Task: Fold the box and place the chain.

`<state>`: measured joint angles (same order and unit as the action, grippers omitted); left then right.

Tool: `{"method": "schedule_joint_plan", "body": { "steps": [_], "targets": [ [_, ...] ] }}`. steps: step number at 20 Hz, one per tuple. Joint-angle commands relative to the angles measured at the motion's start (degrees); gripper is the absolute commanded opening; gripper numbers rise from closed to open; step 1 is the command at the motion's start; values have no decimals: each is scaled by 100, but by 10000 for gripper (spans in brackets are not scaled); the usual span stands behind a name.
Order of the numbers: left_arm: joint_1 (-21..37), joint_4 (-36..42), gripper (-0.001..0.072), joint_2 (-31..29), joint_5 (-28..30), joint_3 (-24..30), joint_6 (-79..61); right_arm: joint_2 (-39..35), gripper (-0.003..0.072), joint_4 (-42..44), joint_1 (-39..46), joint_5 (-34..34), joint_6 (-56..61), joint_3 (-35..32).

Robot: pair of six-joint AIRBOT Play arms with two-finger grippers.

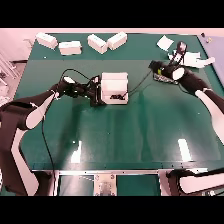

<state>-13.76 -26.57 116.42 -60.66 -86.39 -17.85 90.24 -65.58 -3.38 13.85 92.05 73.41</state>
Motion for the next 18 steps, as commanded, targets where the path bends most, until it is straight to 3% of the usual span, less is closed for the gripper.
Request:
{"method": "schedule_joint_plan", "body": {
  "steps": [1,7,12,18],
  "targets": [
    [0,-2,465,-4,0,2,0,-1058,6,-310,-293,13,-350,2],
    [0,0,465,-4,0,2,-2,-2221,6,-776,-1093,144,-501,2],
    [0,-2,465,-4,0,2,0,-2288,6,-881,-1827,466,-575,-90],
    [0,0,465,-4,0,2,-2,-2070,7,-789,-2149,459,-529,-671]
  ]
}}
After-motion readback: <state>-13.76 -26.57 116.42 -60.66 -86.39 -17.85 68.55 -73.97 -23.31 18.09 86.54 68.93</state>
